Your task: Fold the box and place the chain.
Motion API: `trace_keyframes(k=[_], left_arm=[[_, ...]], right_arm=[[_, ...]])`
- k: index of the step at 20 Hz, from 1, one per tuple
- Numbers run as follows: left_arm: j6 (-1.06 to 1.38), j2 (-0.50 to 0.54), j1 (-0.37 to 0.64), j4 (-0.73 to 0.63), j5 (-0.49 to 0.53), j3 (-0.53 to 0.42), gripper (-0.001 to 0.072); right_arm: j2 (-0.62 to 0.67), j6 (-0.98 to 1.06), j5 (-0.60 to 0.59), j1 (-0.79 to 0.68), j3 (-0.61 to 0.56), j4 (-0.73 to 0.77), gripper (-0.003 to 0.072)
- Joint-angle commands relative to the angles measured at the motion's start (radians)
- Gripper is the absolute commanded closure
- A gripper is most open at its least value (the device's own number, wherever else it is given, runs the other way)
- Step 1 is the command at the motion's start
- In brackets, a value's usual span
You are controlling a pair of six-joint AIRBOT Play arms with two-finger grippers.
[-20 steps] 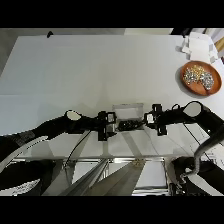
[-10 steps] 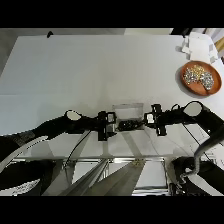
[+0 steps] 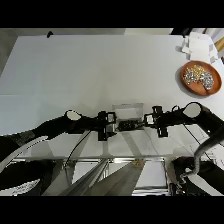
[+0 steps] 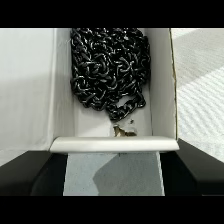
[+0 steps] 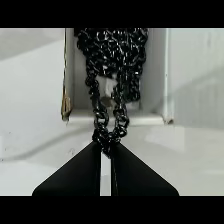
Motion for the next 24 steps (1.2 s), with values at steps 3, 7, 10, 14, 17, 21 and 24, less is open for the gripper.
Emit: trace_keyframes(k=[3, 7, 10, 14, 17, 21, 24], left_arm=[[0.000, 0.001, 0.000, 0.000, 0.000, 0.000, 0.0559], [0.000, 0.001, 0.000, 0.000, 0.000, 0.000, 0.0559], [0.000, 0.001, 0.000, 0.000, 0.000, 0.000, 0.0559], [0.000, 0.000, 0.000, 0.000, 0.000, 0.000, 0.0559], [0.000, 0.001, 0.000, 0.000, 0.000, 0.000, 0.0559], [0.000, 0.001, 0.000, 0.000, 0.000, 0.000, 0.0559], [0.000, 0.001, 0.000, 0.000, 0.000, 0.000, 0.0559]], right_arm=[[0.037, 0.149, -0.002, 0.000, 0.000, -0.094, 0.0671], [0.080, 0.256, -0.003, 0.000, 0.000, -0.079, 0.0671], [0.125, 0.270, -0.002, 0.000, 0.000, -0.043, 0.0671], [0.173, 0.270, -0.002, 0.000, 0.000, 0.037, 0.0671], [0.192, 0.270, -0.001, 0.000, 0.000, 0.137, 0.0671], [0.194, 0.270, 0.005, 0.026, 0.000, 0.268, 0.0671], [0.194, 0.270, 0.006, 0.091, 0.000, 0.275, 0.0671]])
